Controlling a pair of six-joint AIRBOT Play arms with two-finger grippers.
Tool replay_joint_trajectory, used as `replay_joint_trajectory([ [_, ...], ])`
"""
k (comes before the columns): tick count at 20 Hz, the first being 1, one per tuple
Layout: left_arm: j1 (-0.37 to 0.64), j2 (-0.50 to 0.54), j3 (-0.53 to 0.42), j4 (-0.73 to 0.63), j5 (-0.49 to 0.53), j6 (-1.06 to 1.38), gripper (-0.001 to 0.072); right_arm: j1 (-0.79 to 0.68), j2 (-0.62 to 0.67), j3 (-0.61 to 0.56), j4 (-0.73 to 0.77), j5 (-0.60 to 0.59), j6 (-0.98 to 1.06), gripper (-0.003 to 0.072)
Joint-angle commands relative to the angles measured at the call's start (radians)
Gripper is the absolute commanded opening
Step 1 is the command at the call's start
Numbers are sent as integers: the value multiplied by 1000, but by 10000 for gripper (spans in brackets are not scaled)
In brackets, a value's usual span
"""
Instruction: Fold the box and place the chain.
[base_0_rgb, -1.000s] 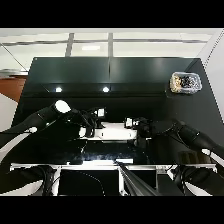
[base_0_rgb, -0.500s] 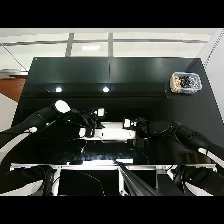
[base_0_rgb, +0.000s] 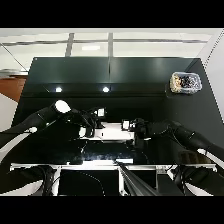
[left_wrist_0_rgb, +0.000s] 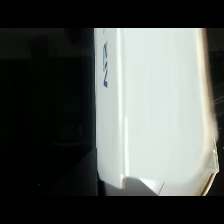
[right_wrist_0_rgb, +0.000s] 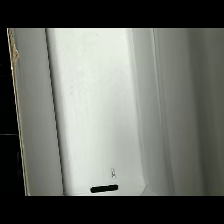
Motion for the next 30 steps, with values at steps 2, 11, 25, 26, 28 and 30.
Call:
replay_joint_trajectory([
  [2, 0, 0, 1, 0, 0, -3, 29, -37, 2, 0, -9, -61, 0, 705],
  [11, 0, 0, 1, 0, 0, -3, 28, -38, 2, 0, -23, -34, 0, 705],
  [25, 0, 0, 1, 0, 0, -3, 29, -37, 2, 0, -11, -8, 0, 705],
  [26, 0, 0, 1, 0, 0, -3, 28, -32, 2, 0, -12, -8, 0, 704],
  [28, 0, 0, 1, 0, 0, -3, 29, -17, 1, 0, -12, -8, 0, 578],
  [30, 0, 0, 1, 0, -1, -4, 29, -6, 1, 0, -12, -8, 0, 541],
])
